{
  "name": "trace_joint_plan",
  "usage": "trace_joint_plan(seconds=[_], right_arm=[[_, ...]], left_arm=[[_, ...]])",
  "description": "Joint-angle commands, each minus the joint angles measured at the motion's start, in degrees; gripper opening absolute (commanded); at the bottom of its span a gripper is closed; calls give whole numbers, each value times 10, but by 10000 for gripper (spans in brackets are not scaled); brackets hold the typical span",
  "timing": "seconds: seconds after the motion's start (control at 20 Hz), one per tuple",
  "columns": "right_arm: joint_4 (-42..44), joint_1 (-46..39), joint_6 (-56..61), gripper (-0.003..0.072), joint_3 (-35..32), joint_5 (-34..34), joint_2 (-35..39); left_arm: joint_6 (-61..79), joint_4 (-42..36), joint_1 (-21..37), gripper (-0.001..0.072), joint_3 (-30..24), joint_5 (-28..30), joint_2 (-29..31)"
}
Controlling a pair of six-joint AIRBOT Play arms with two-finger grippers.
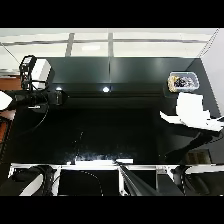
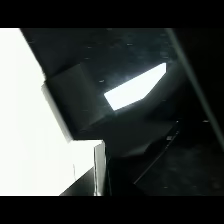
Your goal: Fold the box and place the chain.
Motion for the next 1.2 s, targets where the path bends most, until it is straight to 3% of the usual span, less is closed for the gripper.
trace_joint_plan(seconds=[0.0,0.2,0.25,0.4,0.6,0.85,1.15], right_arm=[[50,4,-14,57,2,25,1],[92,15,-15,55,-8,42,10],[92,22,-22,14,-20,41,17],[116,50,-54,14,-81,36,48],[225,127,-106,14,-188,27,108],[305,304,-108,14,-314,-120,256],[359,511,-120,14,-515,-364,502]], left_arm=[[0,-2,0,707,0,0,0],[0,-2,0,706,0,0,0],[0,-2,0,706,0,0,0],[0,-2,0,706,0,-1,0],[0,-8,-4,701,0,-15,0],[0,-68,-57,701,0,-9,0],[0,-77,-111,700,-11,9,0]])
